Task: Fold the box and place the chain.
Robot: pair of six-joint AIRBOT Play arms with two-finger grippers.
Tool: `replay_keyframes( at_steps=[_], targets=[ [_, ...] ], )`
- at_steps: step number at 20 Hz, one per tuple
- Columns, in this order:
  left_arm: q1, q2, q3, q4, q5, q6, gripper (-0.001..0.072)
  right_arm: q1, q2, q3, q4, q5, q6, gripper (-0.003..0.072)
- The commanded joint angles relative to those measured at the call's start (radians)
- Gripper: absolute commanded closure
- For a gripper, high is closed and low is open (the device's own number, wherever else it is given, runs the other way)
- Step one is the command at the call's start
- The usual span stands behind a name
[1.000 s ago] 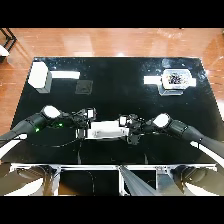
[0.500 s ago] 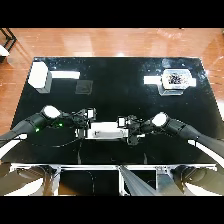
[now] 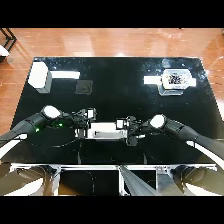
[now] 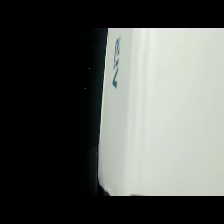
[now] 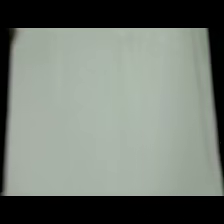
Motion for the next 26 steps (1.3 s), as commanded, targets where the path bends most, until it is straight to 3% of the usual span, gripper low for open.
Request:
replay_keyframes(
  at_steps=[1, 2, 8, 26],
  targets=[
    [0.0, -0.001, 0.0, 0.007, 0.003, 0.0, 0.0681, 0.007, -0.001, 0.0, -0.016, -0.013, 0.013, 0.0061],
    [0.0, -0.001, 0.0, 0.008, 0.003, 0.0, 0.068, 0.007, -0.001, 0.0, -0.016, -0.014, 0.014, 0.0113],
    [0.002, -0.001, 0.0, 0.029, 0.002, -0.004, 0.068, 0.004, -0.001, 0.0, -0.018, -0.058, 0.062, 0.0113],
    [0.002, -0.001, 0.0, 0.029, -0.002, -0.008, 0.068, -0.019, 0.02, 0.0, -0.058, 0.005, 0.07, 0.0112]
  ],
)
